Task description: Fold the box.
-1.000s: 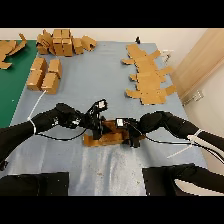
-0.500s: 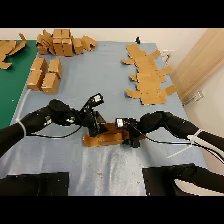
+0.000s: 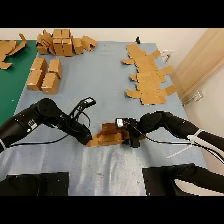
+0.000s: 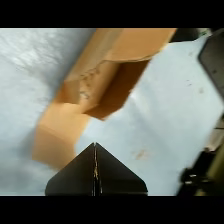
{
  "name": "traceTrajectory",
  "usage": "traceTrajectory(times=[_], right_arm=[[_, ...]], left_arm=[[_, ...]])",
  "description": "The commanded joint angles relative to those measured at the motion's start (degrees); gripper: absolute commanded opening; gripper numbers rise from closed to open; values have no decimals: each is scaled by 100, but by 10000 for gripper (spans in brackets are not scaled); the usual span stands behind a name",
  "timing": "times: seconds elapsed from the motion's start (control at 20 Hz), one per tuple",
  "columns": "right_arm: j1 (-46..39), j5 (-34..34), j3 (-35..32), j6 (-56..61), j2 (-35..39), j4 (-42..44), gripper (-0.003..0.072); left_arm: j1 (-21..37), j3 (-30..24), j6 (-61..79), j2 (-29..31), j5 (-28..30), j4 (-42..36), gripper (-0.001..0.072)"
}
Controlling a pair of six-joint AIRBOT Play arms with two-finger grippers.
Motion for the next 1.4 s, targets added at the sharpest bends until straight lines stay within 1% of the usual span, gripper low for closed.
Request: traceTrajectory(times=[0.0,0.05,0.15,0.25,0.4,0.55,0.75,0.95,1.1,1.35], right_arm=[[0,-83,-2,2,0,0,587],[0,-85,-2,2,0,0,587],[0,-83,-2,0,0,2,587],[0,-96,-2,0,0,0,587],[0,-101,-2,2,0,0,587],[0,-101,-2,2,0,0,587],[0,-101,-2,2,0,-2,587],[0,-98,-2,2,0,-2,587],[0,-98,-2,0,0,-2,587],[0,-98,-2,0,0,-4,587]], left_arm=[[-396,-2,-866,-70,546,-960,11],[-376,-2,-881,-179,850,-1360,12],[-177,-2,-876,-422,1078,-2026,12],[87,-2,-872,-678,1178,-2459,11],[249,35,-791,-911,1764,-3198,12],[227,264,-890,-1196,2013,-3244,11],[162,374,-1290,-1790,1982,-3244,11],[-271,380,-1438,-2190,1993,-3244,11],[-446,382,-1615,-2328,1998,-3239,11],[-428,426,-1672,-2361,2044,-3244,11]])
